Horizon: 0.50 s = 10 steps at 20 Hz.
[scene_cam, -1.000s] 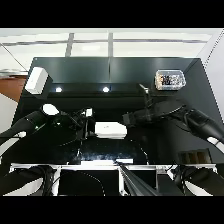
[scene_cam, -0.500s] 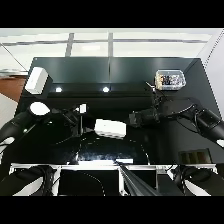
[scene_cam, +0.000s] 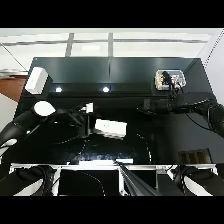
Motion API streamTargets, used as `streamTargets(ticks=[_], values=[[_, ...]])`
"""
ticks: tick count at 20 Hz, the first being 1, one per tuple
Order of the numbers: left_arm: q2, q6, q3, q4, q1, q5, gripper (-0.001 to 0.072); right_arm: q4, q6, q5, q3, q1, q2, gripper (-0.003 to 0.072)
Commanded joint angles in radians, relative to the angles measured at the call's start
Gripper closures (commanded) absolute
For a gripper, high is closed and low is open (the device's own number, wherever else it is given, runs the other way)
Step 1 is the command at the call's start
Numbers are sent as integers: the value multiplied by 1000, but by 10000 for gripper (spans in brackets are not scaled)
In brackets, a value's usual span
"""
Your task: Fold the box and place the chain.
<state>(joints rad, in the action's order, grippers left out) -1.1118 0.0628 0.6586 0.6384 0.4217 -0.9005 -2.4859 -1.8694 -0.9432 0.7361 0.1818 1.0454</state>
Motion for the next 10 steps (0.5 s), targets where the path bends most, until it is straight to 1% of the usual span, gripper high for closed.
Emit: streamTargets(ticks=[1, 3, 5, 7, 10], values=[[-111, -10, 77, -8, 68, 8, -6, 11, 1, -4, 1, -35, 0, 666], [-149, -5, 109, -8, 96, 6, -5, 13, 1, -8, 1, -34, 0, 666], [-167, -3, 116, -7, 113, -1, -5, 24, 1, -8, 1, -34, 0, 665], [-171, -3, 116, -8, 116, -25, -5, 30, 1, -9, 1, -34, 0, 665], [-172, -3, 116, -7, 116, -18, -6, 30, 1, -8, 1, -34, 0, 665]])
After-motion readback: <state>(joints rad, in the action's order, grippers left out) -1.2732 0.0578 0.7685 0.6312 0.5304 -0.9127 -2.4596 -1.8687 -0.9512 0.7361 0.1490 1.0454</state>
